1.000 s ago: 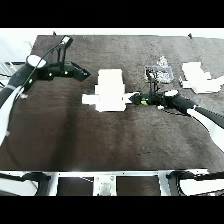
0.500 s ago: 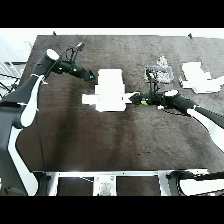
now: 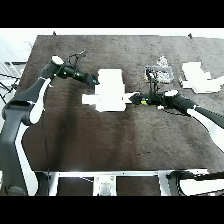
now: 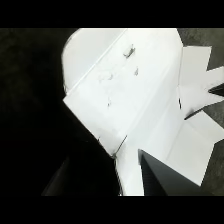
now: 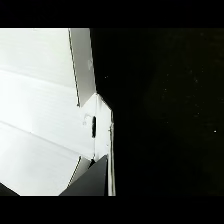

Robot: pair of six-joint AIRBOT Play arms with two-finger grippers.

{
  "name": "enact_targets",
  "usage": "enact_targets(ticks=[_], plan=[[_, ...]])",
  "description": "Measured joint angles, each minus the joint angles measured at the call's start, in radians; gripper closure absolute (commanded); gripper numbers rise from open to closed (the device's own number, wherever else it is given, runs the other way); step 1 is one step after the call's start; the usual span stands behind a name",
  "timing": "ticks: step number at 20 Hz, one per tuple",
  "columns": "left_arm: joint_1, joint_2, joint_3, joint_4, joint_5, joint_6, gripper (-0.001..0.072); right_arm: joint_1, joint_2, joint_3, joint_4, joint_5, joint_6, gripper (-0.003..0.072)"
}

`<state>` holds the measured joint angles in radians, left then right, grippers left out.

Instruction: Fold the box and place the chain.

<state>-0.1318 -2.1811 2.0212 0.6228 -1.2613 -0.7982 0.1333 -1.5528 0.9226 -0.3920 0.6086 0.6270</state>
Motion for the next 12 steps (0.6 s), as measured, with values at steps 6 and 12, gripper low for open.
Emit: enact_targets(ticks=[6,12], plan=[[0.0,-0.032,0.001,-0.055,-0.04,0.034,0.0217,0.0,0.0,0.0,0.0,0.0,0.0,0.0674],[0.0,-0.054,0.001,-0.098,-0.066,0.067,0.0287,0.0,0.0,0.0,0.0,0.0,0.0,0.0674]])
